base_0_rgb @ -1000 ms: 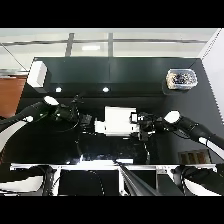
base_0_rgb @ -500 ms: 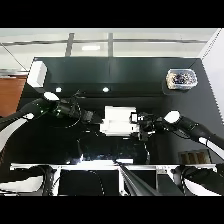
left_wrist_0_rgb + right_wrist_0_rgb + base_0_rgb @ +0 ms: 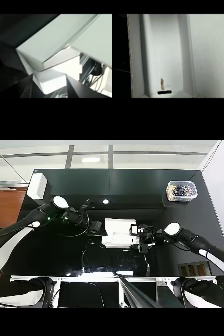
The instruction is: Fold the box and place the chain.
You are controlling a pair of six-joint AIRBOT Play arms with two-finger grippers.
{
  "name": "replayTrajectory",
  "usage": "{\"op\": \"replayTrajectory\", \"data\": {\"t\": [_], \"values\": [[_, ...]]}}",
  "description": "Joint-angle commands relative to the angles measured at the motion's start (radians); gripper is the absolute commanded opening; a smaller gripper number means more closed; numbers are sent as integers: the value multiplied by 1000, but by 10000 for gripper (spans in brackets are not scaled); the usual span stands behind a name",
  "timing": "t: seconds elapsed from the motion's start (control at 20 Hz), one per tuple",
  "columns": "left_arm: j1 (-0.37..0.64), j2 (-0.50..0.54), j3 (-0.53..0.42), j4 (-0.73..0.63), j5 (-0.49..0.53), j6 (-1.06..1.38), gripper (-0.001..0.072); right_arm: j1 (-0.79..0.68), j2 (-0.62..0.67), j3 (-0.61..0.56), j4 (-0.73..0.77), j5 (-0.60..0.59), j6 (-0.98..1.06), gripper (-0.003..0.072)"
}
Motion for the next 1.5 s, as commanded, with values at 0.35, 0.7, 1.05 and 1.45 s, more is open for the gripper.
{"op": "replayTrajectory", "data": {"t": [0.35, 0.7, 1.05, 1.45], "values": [[-143, 0, 31, 229, 114, -281, 473, 0, -1, -1, 0, 0, 0, 133], [-237, 0, 43, 372, 237, -495, 473, 0, -1, -1, 0, 0, 0, 133], [-355, -17, 181, 789, 115, -868, 473, 0, -1, -1, 0, 0, 0, 133], [-504, -74, 232, 937, 64, -1112, 472, 0, -1, -1, 0, 0, 0, 133]]}}
